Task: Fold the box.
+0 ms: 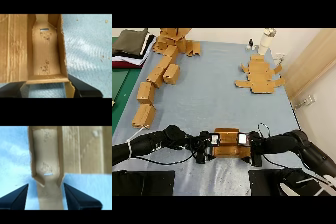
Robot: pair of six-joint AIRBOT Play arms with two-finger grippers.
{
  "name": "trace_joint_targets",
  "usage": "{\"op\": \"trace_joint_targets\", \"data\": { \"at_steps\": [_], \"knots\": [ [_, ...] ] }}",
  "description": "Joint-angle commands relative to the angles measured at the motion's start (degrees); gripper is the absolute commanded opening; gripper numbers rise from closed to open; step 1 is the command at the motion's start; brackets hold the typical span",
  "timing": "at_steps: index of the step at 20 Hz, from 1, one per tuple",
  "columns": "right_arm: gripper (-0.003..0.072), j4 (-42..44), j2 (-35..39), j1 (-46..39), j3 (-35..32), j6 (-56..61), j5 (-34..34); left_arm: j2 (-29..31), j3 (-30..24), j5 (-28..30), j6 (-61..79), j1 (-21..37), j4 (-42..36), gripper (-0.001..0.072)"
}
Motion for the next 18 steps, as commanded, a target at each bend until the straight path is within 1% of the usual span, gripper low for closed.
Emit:
{"op": "trace_joint_targets", "data": {
  "at_steps": [1, 3, 4, 5, 8, 11, 12, 13, 14, 15, 16, 18],
  "knots": [
    [0.0714, 0.0, 7.2, 0.0, 0.1, 13.0, -4.1, 0.0, 0.0, 0.0, 0.0, 0.0, 0.0, 0.0533],
    [0.0711, 5.9, 10.7, 0.0, 0.1, 20.9, -4.7, 0.0, 0.0, 0.0, 0.0, 0.0, 0.0, 0.0533],
    [0.0710, 7.3, 12.1, 0.0, 0.1, 25.0, -4.7, 0.0, 0.0, 0.0, 0.0, 0.0, 0.0, 0.0533],
    [0.0710, 7.3, 13.3, 0.0, 0.0, 31.2, -4.8, 0.0, 0.0, 0.0, 0.0, 0.0, 0.0, 0.0533],
    [0.0700, 8.0, 14.8, 0.0, 0.0, 60.3, -6.2, 0.0, 0.0, 0.0, 0.0, 0.0, 0.0, 0.0533],
    [0.0699, 7.8, 14.7, 0.0, 0.0, 77.5, -5.2, 0.0, 0.0, 0.0, 0.0, 0.0, 0.0, 0.0533],
    [0.0697, 7.8, 14.7, 0.0, 0.0, 79.8, -4.4, 0.0, 0.0, 0.0, 0.0, 0.0, 0.0, 0.0533],
    [0.0615, 7.9, 14.6, 0.1, 0.0, 80.3, -3.1, 0.0, 0.0, 0.0, 0.0, 0.0, 0.0, 0.0533],
    [0.0367, 8.5, 14.3, 0.0, 0.0, 80.5, -1.4, 0.0, 0.0, 0.0, 0.0, 0.0, 0.0, 0.0533],
    [0.0025, 9.9, 13.6, 0.0, 0.0, 80.5, 1.1, 0.0, 0.0, 0.0, 0.0, 0.0, 0.0, 0.0533],
    [0.0006, 11.0, 12.6, 0.0, 0.0, 80.5, 4.1, 0.0, 0.0, 0.0, 0.0, 0.0, 0.0, 0.0533],
    [0.0005, 11.8, 10.0, 0.0, 0.0, 79.5, 10.5, 0.0, 0.0, 0.0, 0.0, 0.0, 0.0, 0.0533]
  ]
}}
